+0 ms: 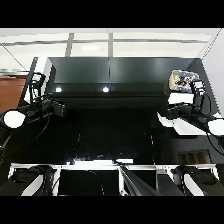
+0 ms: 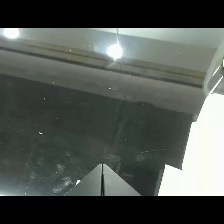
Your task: Fold the box and place the chain.
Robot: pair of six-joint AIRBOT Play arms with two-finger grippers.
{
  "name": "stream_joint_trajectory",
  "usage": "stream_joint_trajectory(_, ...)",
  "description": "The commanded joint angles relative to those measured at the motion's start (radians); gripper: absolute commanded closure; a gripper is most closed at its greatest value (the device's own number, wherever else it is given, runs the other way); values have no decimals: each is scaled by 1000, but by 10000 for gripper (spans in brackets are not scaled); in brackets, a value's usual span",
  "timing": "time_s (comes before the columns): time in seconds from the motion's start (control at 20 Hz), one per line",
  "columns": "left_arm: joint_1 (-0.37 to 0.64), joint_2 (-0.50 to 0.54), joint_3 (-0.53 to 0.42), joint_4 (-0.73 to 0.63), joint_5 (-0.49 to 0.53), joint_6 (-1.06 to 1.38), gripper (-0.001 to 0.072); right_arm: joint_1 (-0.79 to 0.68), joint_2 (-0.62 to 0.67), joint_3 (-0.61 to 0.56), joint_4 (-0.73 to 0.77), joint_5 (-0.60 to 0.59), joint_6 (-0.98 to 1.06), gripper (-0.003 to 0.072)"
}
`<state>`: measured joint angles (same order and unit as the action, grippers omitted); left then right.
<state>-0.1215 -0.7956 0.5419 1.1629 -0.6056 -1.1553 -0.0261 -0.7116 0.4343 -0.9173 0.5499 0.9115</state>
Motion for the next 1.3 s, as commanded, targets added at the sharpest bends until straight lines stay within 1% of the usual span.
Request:
stream_joint_trajectory(0.0, -1, 1, 0, 0, 0, 0, 681, 1, 1, 0, 0, 0, 0, 664)
stream_joint_trajectory(0.4, -1, 1, 0, 0, 0, 0, 681, 1, 1, 0, 0, 0, 0, 664)
stream_joint_trajectory(0.45, -1, 1, 0, 0, 0, 0, 681, 1, 1, 0, 1, -6, 0, 664)
stream_joint_trajectory(0.5, -1, 1, 0, 0, 0, 0, 681, 3, 0, 0, 18, -43, 0, 664)
stream_joint_trajectory(0.55, -1, 1, 0, 0, 0, 0, 681, 4, 0, 0, 57, -96, 1, 664)
stream_joint_trajectory(0.6, -1, 1, 0, 0, 0, 0, 681, 3, 1, 0, 101, -121, 1, 664)
stream_joint_trajectory(0.75, -1, 1, 0, -2, 3, 0, 681, 3, 0, 0, 259, -135, 1, 664)
stream_joint_trajectory(0.85, -1, -5, 0, -1, 66, 2, 681, 3, 0, 0, 369, -136, 0, 663)
stream_joint_trajectory(0.9, -1, -10, 0, -2, 103, 0, 681, 3, 0, 0, 373, -144, 0, 646)
stream_joint_trajectory(1.0, -1, -16, 0, 0, 136, 0, 679, 1, 0, 0, 365, -174, 1, 1)
stream_joint_trajectory(1.05, -1, -21, 0, -2, 166, -5, 579, -5, -1, 5, 354, -174, 1, -20)
stream_joint_trajectory(1.1, -1, -23, 0, -5, 182, -5, 218, -25, -3, 19, 338, -150, 3, -20)
stream_joint_trajectory(1.15, 0, -26, 0, -21, 197, -8, -1, -71, -9, 48, 294, -109, 32, -20)
stream_joint_trajectory(1.2, 1, -26, 0, -22, 203, -8, -2, -132, -24, 92, 220, -60, 88, -20)
stream_joint_trajectory(1.25, 1, -25, 0, -20, 202, -8, -2, -214, -51, 154, 106, 1, 164, -20)
